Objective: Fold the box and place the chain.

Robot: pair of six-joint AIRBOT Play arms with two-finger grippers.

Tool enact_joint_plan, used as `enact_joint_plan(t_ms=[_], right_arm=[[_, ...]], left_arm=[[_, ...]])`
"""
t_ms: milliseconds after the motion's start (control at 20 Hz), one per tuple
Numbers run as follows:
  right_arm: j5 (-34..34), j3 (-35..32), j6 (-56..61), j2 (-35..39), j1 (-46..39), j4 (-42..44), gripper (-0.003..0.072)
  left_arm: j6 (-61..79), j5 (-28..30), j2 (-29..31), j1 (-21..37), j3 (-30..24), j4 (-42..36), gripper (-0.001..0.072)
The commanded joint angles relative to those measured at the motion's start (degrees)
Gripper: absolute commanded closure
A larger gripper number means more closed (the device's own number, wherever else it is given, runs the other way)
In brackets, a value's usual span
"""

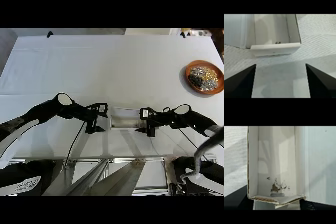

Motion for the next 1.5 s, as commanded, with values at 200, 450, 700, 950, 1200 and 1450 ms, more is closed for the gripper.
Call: enact_joint_plan(t_ms=[200, 450, 700, 950, 1200, 1450], right_arm=[[0.0, 0.0, 0.0, 0.0, 0.0, 0.0, 0.0369], [0.0, 0.0, 0.0, 0.0, 0.0, 0.0, 0.0369], [0.0, 0.0, 0.0, 0.0, 0.0, 0.0, 0.0369], [0.0, 0.0, 0.0, 0.0, 0.0, 0.0, 0.0369], [0.0, 0.0, 0.0, 0.0, 0.0, 0.0, 0.0369], [0.0, 0.0, 0.0, 0.0, 0.0, 0.0, 0.0369]], left_arm=[[7.9, 4.6, -2.8, 0.2, -0.1, -4.5, 0.0016], [9.2, 5.4, -2.9, -1.7, -0.1, -7.4, 0.0016], [11.5, 5.6, -3.6, -3.0, -0.1, -8.5, 0.0016], [11.5, 5.4, -3.6, -3.6, -0.1, -8.7, 0.0016], [11.2, 3.5, -3.5, -3.7, -0.1, -8.7, 0.0016], [6.8, 0.8, -3.4, -1.0, -0.1, -5.9, 0.0016]])
